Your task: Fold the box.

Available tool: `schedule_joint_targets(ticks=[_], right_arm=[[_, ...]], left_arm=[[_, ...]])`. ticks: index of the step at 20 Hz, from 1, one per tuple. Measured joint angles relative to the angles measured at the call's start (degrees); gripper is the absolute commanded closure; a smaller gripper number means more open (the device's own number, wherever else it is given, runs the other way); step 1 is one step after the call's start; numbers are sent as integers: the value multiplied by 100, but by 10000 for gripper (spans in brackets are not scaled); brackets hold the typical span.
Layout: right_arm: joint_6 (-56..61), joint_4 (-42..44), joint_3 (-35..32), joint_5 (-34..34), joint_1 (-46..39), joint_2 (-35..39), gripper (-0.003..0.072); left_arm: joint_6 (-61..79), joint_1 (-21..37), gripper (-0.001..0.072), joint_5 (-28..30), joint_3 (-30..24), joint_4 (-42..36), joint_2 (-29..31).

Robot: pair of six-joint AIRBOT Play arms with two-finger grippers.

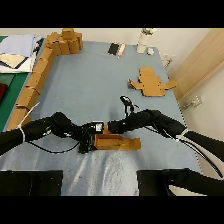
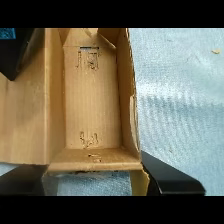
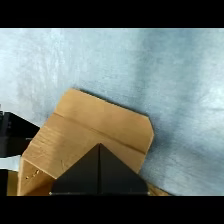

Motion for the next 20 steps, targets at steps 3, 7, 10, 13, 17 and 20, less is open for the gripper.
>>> schedule_joint_targets(ticks=[3, 7, 10, 13, 17, 20], right_arm=[[-249, -31, 50, -83, -15, 17, 684], [-439, -671, 376, -553, -61, 610, 684], [-769, -1342, 535, -1281, -83, 1467, 683], [-1670, -1484, 304, -2406, 7, 2149, 219], [-3357, -1604, -481, -2533, 254, 2430, 219], [-4197, -1790, -802, -1943, 332, 2190, 219]], left_arm=[[0, 0, 270, -2, 0, 0, 0], [0, 0, 270, -2, 0, 0, 0], [0, 0, 271, 0, 0, 0, 0], [0, 0, 271, 0, 0, 0, 0], [0, 0, 270, 0, 0, 0, 0], [0, 0, 270, -2, 0, 0, 0]])
